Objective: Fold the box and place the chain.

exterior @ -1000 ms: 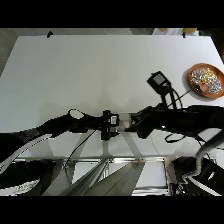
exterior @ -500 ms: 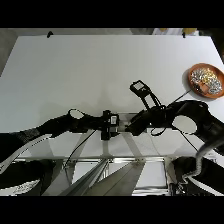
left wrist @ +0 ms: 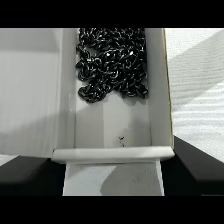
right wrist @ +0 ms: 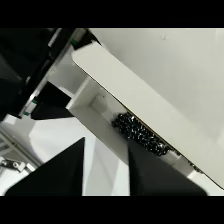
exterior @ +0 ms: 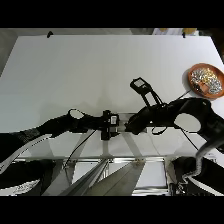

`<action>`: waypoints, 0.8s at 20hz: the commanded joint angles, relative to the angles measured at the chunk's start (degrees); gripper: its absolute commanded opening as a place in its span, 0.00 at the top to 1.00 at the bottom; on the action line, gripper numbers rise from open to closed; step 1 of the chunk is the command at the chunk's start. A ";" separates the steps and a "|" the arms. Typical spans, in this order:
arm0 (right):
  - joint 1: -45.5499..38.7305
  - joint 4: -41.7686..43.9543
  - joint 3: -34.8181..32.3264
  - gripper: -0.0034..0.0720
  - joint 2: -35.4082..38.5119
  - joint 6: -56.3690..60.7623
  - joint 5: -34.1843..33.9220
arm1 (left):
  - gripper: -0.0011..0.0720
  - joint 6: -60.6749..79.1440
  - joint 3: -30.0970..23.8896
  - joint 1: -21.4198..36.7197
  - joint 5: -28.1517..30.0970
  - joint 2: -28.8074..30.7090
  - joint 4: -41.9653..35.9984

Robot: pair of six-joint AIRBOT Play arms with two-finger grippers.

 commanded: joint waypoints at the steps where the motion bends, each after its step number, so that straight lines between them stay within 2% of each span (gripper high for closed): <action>1: 0.07 -6.01 5.90 0.75 2.05 0.26 3.37 | 0.78 0.00 0.02 -0.02 0.00 -0.02 0.00; 2: 0.07 -10.95 7.78 0.76 2.97 2.58 3.48 | 0.78 0.00 0.02 -0.02 0.00 -0.02 0.00; 4: 0.04 -23.96 9.51 0.92 4.11 8.87 2.95 | 0.78 0.00 0.02 -0.02 0.00 -0.02 0.00; 6: -2.54 -33.00 9.51 0.92 3.32 13.81 3.10 | 0.78 0.00 0.00 -0.02 -0.02 -0.02 0.00; 12: -22.80 -26.93 9.44 0.92 -6.88 12.52 7.61 | 0.78 0.00 0.02 -0.02 0.02 -0.02 0.00; 14: -26.97 -21.79 9.22 0.92 -10.23 6.38 8.66 | 0.78 0.00 0.00 -0.02 0.00 -0.02 0.00; 16: -27.91 -16.39 7.19 0.92 -11.17 0.63 6.86 | 0.78 0.00 0.00 -0.02 0.00 -0.02 0.00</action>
